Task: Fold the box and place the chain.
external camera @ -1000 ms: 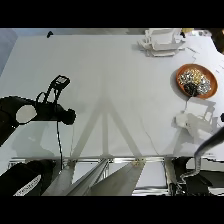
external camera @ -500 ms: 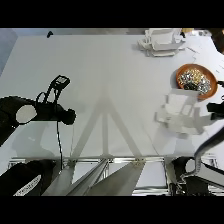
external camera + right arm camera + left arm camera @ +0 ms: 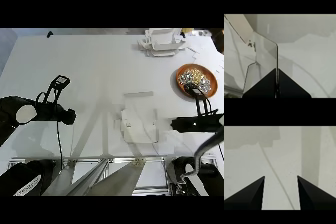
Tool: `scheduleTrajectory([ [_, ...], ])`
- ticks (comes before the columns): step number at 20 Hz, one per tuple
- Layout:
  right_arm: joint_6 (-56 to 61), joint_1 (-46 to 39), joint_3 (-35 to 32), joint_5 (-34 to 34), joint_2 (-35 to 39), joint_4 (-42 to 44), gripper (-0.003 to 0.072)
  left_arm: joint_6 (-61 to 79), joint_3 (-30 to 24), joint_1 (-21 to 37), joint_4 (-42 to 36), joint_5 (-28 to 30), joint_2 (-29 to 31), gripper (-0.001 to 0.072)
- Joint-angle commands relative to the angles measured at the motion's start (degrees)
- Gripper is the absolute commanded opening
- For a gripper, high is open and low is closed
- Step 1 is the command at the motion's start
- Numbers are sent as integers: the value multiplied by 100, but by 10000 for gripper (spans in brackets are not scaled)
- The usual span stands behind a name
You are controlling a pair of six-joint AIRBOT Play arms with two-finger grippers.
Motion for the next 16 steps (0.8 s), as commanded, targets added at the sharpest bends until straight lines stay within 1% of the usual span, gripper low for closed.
scheduleTrajectory([
  [1, 463, 702, -339, -348, 708, 323, 22, 4, -4, -2, 22, 229, -7, 455],
  [2, 463, 796, -339, -369, 684, 315, 22, -201, -4, -2, -46, 442, -7, 455],
  [3, 466, 863, -339, -411, 673, 278, 23, -376, -4, -2, -240, 505, -7, 455],
  [5, 466, 892, -339, -428, 660, 229, 23, -243, -4, -2, -605, 678, -24, 458],
  [8, 466, 892, -339, -426, 658, 232, 23, 868, 2, 0, -1622, 1001, -343, 458],
  [10, 466, 892, -339, -426, 658, 232, 23, 1635, 22, 7, -2369, 1241, -748, 456],
  [11, 466, 892, -339, -426, 658, 232, 23, 2116, 116, 9, -2802, 1252, -1029, 456],
  [13, 466, 892, -339, -424, 658, 232, 23, 3217, 562, 11, -3604, 1027, -1683, 457],
  [14, 466, 892, -339, -415, 658, 232, 23, 3738, 925, 13, -3956, 796, -2081, 463],
  [15, 466, 892, -339, -402, 658, 232, 23, 4315, 1296, 15, -4288, 509, -2472, 502],
  [16, 466, 892, -339, -387, 658, 232, 23, 4909, 1694, 17, -4638, 101, -2922, 518],
])
